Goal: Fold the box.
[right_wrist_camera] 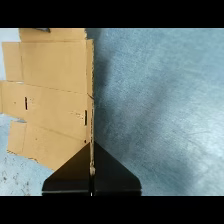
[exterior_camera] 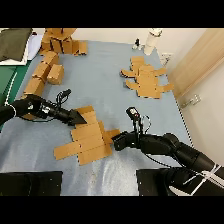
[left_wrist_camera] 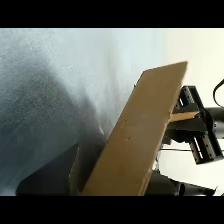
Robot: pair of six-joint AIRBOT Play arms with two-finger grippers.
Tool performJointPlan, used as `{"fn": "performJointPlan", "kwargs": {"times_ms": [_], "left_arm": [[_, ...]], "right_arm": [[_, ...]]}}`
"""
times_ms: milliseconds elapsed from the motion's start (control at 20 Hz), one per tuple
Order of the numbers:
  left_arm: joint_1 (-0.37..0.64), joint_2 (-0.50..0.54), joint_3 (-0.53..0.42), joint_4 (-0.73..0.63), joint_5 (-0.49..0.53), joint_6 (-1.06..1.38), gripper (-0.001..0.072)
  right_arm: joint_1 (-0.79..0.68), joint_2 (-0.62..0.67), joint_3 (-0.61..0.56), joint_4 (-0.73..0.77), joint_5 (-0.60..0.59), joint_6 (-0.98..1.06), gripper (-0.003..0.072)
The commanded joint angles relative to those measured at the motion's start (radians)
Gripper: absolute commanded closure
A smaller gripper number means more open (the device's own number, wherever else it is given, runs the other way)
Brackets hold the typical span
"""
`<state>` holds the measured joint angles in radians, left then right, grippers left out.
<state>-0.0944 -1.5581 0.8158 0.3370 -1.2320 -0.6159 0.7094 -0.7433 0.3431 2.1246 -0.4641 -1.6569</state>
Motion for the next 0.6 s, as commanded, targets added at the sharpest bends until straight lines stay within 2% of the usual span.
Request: {"fn": "performJointPlan", "kwargs": {"times_ms": [0,200,550], "left_arm": [[0.020,0.000,0.000,0.025,-0.019,0.025,0.0425],[0.070,0.000,0.000,0.024,-0.051,0.025,0.0427],[0.048,-0.007,-0.001,0.035,-0.071,0.047,0.0427]], "right_arm": [[0.001,0.001,0.000,0.000,0.000,0.000,0.0685],[0.001,0.001,0.000,-0.001,0.000,0.000,0.0686],[0.000,0.001,0.000,-0.001,0.001,0.000,0.0686]]}}
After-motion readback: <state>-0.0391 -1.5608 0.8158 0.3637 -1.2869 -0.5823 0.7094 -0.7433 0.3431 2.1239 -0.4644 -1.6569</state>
